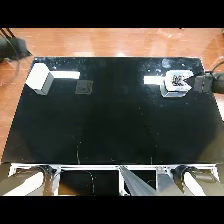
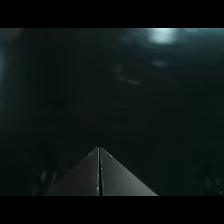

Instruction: Fold the box and place the chain.

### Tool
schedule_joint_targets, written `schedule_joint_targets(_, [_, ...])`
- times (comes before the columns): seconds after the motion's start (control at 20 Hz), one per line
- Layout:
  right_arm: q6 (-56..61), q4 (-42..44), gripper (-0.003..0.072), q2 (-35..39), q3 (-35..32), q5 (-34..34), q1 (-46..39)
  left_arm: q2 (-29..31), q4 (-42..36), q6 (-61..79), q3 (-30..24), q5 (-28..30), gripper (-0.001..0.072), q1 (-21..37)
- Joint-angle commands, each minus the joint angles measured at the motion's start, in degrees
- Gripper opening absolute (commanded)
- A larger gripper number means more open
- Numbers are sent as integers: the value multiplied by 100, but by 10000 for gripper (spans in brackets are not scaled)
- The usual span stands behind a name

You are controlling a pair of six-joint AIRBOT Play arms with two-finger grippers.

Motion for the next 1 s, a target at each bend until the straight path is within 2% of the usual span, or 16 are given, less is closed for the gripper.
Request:
schedule_joint_targets(0.0, [575,-109,20,345,-914,-481,39,2028,46,-109,-2975,1416,14,-1080])
schedule_joint_targets(0.1, [575,-101,20,345,-1563,-920,109,2876,44,-396,-4441,1845,14,-1292])
schedule_joint_targets(0.2, [608,-240,21,345,-1744,-1213,107,3375,87,-614,-5174,1954,14,-1196])
schedule_joint_targets(0.25, [605,-247,21,345,-1744,-1316,107,3484,166,-610,-5285,1910,14,-1123])
schedule_joint_targets(0.35, [608,-240,20,345,-1742,-1399,107,3482,308,-608,-5241,1869,14,-1029])
schedule_joint_targets(0.55, [608,-221,20,345,-1742,-1150,109,3407,310,-476,-5062,1622,14,-992])
schedule_joint_targets(0.95, [608,-221,20,345,-1742,-1147,109,3407,275,-476,-5062,1646,17,-992])
